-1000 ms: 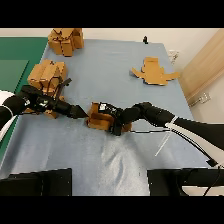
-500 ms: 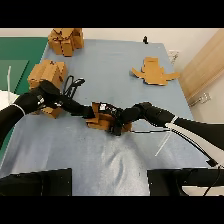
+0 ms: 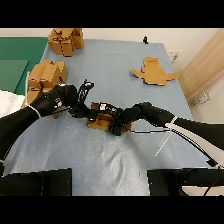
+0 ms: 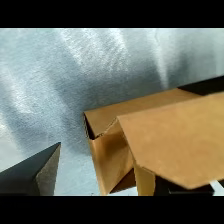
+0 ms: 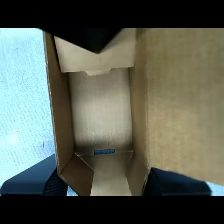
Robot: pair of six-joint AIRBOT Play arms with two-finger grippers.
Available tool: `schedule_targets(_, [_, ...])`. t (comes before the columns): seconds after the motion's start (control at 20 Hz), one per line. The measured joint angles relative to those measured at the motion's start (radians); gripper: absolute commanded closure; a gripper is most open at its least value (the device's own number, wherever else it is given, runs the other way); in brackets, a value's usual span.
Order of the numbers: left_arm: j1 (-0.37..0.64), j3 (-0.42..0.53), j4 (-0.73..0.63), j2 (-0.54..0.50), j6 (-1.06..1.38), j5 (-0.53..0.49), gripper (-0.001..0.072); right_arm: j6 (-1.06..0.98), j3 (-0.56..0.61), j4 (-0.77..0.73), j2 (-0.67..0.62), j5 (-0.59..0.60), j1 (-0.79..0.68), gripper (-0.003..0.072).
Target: Fold the box.
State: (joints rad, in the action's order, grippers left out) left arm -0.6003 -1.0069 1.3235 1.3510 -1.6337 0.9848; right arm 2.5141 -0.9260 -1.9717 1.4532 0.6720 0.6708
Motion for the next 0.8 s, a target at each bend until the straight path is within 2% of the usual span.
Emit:
schedule_targets(0.05, [-0.016,0.0,0.039,0.0,-0.042,-0.007,0.0262,0.0,0.0,0.0,0.0,0.0,0.0,0.0599])
schedule_targets(0.25, [-0.059,-0.002,0.131,0.001,-0.142,-0.026,0.026,0.0,0.0,0.0,0.0,0.0,0.0,0.0598])
schedule_targets(0.5, [-0.087,-0.002,0.151,0.023,-0.196,-0.025,0.0261,0.0,0.0,0.0,0.0,-0.001,0.0,0.0599])
schedule_targets(0.55, [-0.092,-0.002,0.153,0.029,-0.204,-0.021,0.0317,0.0,0.0,0.0,0.0,0.0,0.0,0.0599])
schedule_targets(0.6, [-0.097,-0.002,0.153,0.033,-0.216,-0.016,0.0657,0.0,0.0,0.0,0.0,0.0,0.0,0.0599])
schedule_targets(0.65, [-0.099,-0.002,0.153,0.036,-0.227,-0.014,0.0693,0.0,0.0,0.0,0.0,0.0,0.0,0.0599])
schedule_targets(0.8, [-0.104,-0.002,0.157,0.042,-0.246,-0.016,0.0692,-0.001,0.0,-0.001,0.0,0.0,0.0,0.0599])
